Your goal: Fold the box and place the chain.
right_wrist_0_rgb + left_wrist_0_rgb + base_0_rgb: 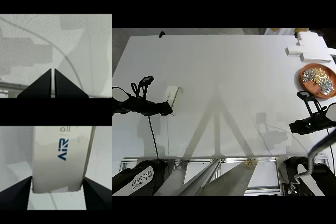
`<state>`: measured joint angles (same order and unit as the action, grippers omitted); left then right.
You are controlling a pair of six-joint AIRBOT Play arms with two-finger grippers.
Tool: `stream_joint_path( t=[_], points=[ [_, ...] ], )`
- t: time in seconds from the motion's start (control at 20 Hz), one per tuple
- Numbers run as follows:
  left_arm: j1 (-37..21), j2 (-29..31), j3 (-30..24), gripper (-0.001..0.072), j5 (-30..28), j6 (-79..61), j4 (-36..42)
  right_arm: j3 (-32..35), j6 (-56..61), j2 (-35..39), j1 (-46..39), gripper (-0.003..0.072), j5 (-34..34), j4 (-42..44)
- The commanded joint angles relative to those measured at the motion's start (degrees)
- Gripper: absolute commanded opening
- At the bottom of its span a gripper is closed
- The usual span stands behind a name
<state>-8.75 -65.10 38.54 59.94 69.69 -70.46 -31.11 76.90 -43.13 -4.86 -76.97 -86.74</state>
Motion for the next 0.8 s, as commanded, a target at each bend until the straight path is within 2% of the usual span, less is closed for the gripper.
stream_joint_path(
  t=[0.0,0.2,0.4,0.6,0.75],
  points=[
    [-0.1,-0.2,0.0,0.0695,2.5,1.3,-0.1,0.0,0.0,0.0,0.0,0.0041,0.0,0.0],
    [-0.1,4.0,0.0,0.0693,4.4,1.3,0.1,0.0,0.0,0.0,0.0,0.0041,0.0,0.0],
    [-0.1,11.5,0.0,0.0693,7.4,1.0,0.1,0.0,0.0,0.0,0.0,0.0041,0.0,0.0],
    [-0.1,18.3,0.0,0.0693,7.5,1.0,0.1,0.0,0.0,0.0,0.0,0.0041,0.0,0.0],
    [-0.1,20.4,0.0,0.0693,7.4,1.0,0.1,0.0,0.0,0.0,0.0,0.0041,0.0,0.0]
  ],
)
